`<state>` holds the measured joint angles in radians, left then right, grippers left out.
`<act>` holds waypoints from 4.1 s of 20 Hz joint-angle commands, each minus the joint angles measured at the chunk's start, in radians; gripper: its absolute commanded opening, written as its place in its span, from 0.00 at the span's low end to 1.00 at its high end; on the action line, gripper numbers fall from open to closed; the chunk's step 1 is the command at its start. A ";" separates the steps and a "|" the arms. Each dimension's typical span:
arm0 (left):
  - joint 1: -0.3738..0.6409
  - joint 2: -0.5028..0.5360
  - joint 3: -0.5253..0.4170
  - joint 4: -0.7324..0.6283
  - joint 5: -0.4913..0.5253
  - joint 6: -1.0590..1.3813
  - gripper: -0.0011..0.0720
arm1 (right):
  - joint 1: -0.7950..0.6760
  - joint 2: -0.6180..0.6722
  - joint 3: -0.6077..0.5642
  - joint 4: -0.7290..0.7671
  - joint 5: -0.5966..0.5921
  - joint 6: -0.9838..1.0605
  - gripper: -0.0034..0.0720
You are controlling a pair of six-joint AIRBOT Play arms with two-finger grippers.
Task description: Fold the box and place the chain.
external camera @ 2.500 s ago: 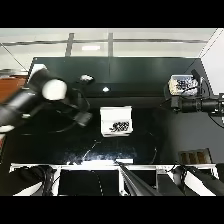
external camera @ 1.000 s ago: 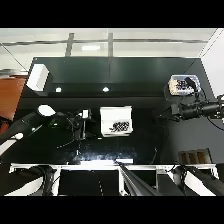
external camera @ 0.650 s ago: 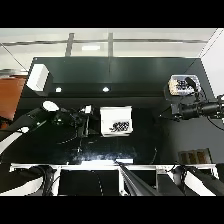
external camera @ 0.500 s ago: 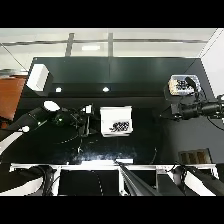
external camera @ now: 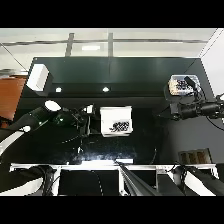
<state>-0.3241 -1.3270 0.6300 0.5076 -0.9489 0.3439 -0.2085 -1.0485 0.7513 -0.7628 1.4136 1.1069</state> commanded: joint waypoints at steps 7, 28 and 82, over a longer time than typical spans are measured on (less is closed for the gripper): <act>-0.040 -0.003 0.001 -0.029 0.034 -0.047 0.99 | 0.001 0.001 0.000 0.001 -0.013 -0.001 0.12; -0.076 -0.003 0.002 0.009 0.076 -0.084 0.98 | 0.001 0.001 0.000 0.000 -0.042 0.000 0.12; -0.131 -0.002 0.002 0.069 0.137 -0.132 0.68 | 0.563 -0.296 0.427 -0.213 -0.085 -0.356 0.93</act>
<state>-0.4545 -1.3296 0.6319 0.5774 -0.8120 0.2119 0.3462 -1.3617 1.1778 -0.9825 1.2953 0.7643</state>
